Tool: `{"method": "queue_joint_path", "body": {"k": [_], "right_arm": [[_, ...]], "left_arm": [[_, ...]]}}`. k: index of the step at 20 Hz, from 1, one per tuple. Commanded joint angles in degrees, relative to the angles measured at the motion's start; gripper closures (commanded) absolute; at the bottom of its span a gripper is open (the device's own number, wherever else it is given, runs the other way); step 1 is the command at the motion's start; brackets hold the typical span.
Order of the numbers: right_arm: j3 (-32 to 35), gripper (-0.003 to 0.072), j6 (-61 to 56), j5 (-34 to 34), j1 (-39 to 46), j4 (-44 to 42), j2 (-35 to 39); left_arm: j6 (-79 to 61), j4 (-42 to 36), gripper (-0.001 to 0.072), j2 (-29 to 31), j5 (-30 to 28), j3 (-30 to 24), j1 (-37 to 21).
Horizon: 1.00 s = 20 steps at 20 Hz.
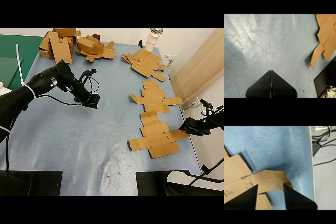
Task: Fold the box.
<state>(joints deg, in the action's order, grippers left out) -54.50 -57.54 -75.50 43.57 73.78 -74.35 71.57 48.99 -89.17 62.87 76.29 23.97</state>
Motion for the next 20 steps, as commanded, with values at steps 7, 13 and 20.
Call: {"method": "queue_joint_path", "body": {"k": [7,13,20], "right_arm": [[-0.31,0.0200,1.20,1.51,0.04,6.62,6.69],[-0.04,0.0199,1.70,2.05,0.00,4.46,3.43],[0.20,0.0199,3.19,2.56,-0.02,2.05,-0.46]], "left_arm": [[-0.04,-1.68,0.0698,-0.02,1.44,0.04,-0.02],[0.00,-1.68,0.0105,-0.02,3.98,0.07,-0.02],[-0.04,-4.13,0.0104,-0.02,5.97,0.07,-0.02]]}}
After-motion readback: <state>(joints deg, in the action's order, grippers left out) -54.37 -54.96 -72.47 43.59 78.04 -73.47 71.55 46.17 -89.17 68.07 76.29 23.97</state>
